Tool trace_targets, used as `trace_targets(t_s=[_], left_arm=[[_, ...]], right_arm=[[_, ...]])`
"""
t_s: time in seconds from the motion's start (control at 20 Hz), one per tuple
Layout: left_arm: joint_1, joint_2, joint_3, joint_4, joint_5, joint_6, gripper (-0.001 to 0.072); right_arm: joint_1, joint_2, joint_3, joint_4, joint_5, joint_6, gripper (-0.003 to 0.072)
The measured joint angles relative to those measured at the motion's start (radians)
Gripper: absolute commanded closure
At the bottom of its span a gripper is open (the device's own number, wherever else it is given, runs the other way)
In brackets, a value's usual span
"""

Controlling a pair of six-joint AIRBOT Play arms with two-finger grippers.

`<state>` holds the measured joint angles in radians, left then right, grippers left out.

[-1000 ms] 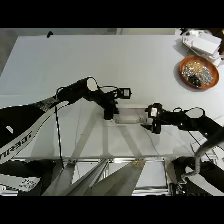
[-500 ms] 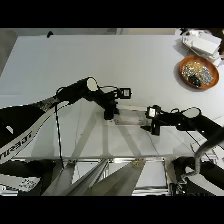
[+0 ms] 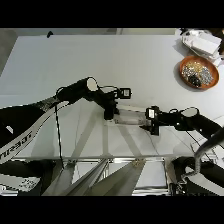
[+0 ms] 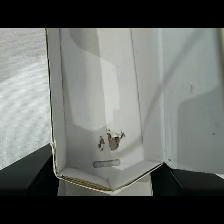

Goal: Fold the box and place the chain.

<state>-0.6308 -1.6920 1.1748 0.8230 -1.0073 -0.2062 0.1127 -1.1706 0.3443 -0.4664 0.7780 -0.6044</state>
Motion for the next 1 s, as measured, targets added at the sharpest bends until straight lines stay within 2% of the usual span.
trace_targets(t_s=[0.25, 1.0], left_arm=[[0.000, 0.000, 0.000, 0.000, 0.000, 0.000, 0.0698], [0.000, 0.000, 0.000, 0.000, 0.001, -0.001, 0.0698]], right_arm=[[0.000, -0.008, 0.000, 0.002, -0.003, -0.006, 0.0278], [0.000, -0.009, 0.000, 0.000, -0.004, -0.006, 0.0279]])
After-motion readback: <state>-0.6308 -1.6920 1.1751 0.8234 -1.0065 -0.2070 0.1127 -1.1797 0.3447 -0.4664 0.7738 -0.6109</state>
